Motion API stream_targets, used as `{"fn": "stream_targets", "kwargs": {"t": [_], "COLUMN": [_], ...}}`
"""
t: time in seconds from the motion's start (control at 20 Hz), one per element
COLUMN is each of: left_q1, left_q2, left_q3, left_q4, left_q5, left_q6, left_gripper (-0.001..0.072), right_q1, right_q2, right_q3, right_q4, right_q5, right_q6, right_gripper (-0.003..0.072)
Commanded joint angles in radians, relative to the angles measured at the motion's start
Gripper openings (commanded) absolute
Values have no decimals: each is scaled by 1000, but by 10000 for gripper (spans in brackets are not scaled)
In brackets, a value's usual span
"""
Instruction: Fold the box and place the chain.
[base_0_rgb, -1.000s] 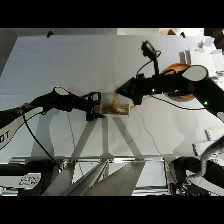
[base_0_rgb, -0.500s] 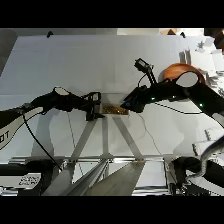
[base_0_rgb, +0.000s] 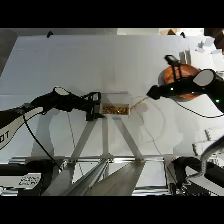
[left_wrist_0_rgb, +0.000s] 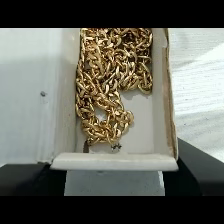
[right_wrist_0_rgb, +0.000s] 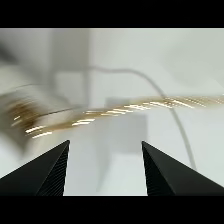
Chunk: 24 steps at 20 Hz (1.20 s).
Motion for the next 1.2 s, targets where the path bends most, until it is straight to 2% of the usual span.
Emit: {"fn": "stream_targets", "kwargs": {"t": [0.0, 0.25, 0.4, 0.5, 0.65, 0.8, 0.85, 0.9, 0.95, 1.05, 1.15], "left_q1": [1, 1, 1, 0, 0, 0, 0, 0, 0, 0, 1], "left_q2": [0, 0, 0, 0, 0, 0, 0, 0, 0, 0, 0], "left_q3": [0, 0, 0, 0, 0, 0, 0, 0, 0, 0, 0], "left_q4": [0, 0, 0, 0, 0, 0, 0, 0, 0, 0, 0], "left_q5": [0, 0, 0, 0, 0, 0, 0, 0, 0, 0, 0], "left_q6": [0, 0, 0, 0, 0, 0, 0, 0, 0, 0, 0], "left_gripper": [339, 339, 339, 339, 339, 339, 339, 339, 339, 339, 339], "right_q1": [-37, -34, -5, 7, 24, 28, 28, 28, 28, 28, 32], "right_q2": [-2, -80, -126, -171, -233, -287, -304, -316, -318, -311, -288], "right_q3": [0, 0, 0, 0, 0, 12, 22, 29, 30, 30, 30], "right_q4": [-274, -350, -475, -519, -529, -560, -580, -597, -604, -604, -604], "right_q5": [-105, -153, -217, -227, -353, -413, -412, -415, -423, -416, -357], "right_q6": [428, 721, 887, 996, 1016, 1054, 1054, 1047, 1045, 1006, 939], "right_gripper": [506, 500, 496, 431, 431, 382, 268, 106, 20, 11, 10]}}
